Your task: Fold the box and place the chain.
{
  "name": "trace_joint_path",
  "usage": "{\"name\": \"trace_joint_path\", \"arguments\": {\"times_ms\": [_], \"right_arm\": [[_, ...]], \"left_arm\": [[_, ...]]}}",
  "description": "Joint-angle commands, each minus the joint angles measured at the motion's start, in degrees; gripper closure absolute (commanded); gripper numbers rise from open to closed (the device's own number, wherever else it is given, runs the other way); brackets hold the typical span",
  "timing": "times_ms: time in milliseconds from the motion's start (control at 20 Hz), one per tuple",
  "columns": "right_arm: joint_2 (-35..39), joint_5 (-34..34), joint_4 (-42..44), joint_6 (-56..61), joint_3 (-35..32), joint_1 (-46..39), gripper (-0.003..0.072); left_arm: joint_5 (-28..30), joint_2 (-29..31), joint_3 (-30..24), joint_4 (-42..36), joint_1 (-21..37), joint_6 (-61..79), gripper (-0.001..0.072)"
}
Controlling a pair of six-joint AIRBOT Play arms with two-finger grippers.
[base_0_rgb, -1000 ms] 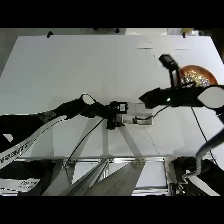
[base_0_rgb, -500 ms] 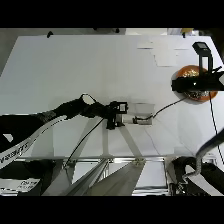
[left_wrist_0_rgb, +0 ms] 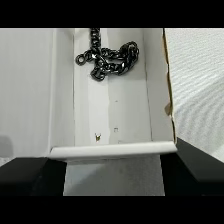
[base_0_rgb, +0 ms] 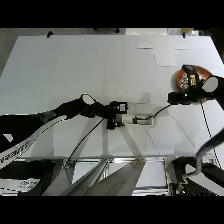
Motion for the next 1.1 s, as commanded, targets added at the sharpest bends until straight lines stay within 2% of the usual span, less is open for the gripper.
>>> {"name": "trace_joint_path", "arguments": {"times_ms": [0, 200, 550, 1000, 1050], "right_arm": [[-1.7, -1.2, -1.6, 1.4, -1.2, 2.9, 0.0367], [-5.1, -1.3, -8.8, 7.4, -1.2, 7.6, 0.0367], [-8.3, -3.1, -9.1, 10.4, -1.2, 8.7, 0.0373], [-11.2, -3.6, -9.4, 13.2, -1.2, 8.7, 0.042], [-11.5, -3.3, -9.4, 13.1, -1.2, 8.7, 0.0472]], "left_arm": [[0.0, 0.0, 0.0, 0.0, 0.0, 0.0, 0.0503], [0.0, 0.0, 0.0, 0.0, 0.0, 0.0, 0.0503], [0.0, 0.0, 0.0, 0.0, 0.0, 0.0, 0.0503], [0.0, 0.0, 0.0, 0.0, 0.0, 0.0, 0.0503], [0.0, 0.0, 0.0, 0.0, 0.0, 0.0, 0.0503]]}}
